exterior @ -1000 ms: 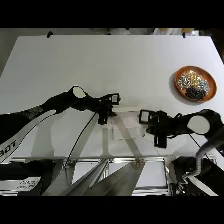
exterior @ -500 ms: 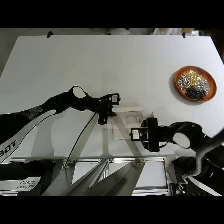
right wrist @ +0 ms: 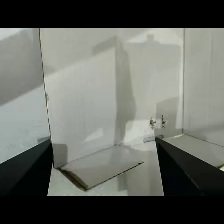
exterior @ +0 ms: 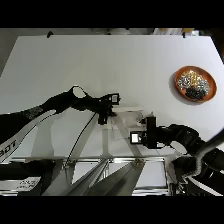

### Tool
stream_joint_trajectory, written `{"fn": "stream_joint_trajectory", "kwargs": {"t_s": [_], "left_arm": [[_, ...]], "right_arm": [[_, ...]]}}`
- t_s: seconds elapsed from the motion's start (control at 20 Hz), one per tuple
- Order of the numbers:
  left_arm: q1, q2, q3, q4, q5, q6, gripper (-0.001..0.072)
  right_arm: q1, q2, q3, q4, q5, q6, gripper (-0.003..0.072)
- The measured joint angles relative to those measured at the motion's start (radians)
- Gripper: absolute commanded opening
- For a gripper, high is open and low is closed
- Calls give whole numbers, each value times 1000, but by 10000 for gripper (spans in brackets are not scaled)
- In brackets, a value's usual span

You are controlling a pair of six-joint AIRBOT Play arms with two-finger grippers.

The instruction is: Fold the box and place the chain.

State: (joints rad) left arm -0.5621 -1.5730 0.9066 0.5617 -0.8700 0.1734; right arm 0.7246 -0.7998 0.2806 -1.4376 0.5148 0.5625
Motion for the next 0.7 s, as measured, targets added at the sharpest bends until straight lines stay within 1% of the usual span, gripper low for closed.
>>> {"fn": "stream_joint_trajectory", "kwargs": {"t_s": [0.2,0.45,0.55,0.7], "left_arm": [[0,0,0,0,1,2,11],[0,0,0,0,1,2,11],[0,0,0,0,1,2,11],[0,0,0,0,1,2,11]], "right_arm": [[-18,0,37,-8,4,12,694],[-89,0,92,35,60,8,694],[-120,0,109,71,76,-16,694],[-169,0,123,164,93,-111,694]]}}
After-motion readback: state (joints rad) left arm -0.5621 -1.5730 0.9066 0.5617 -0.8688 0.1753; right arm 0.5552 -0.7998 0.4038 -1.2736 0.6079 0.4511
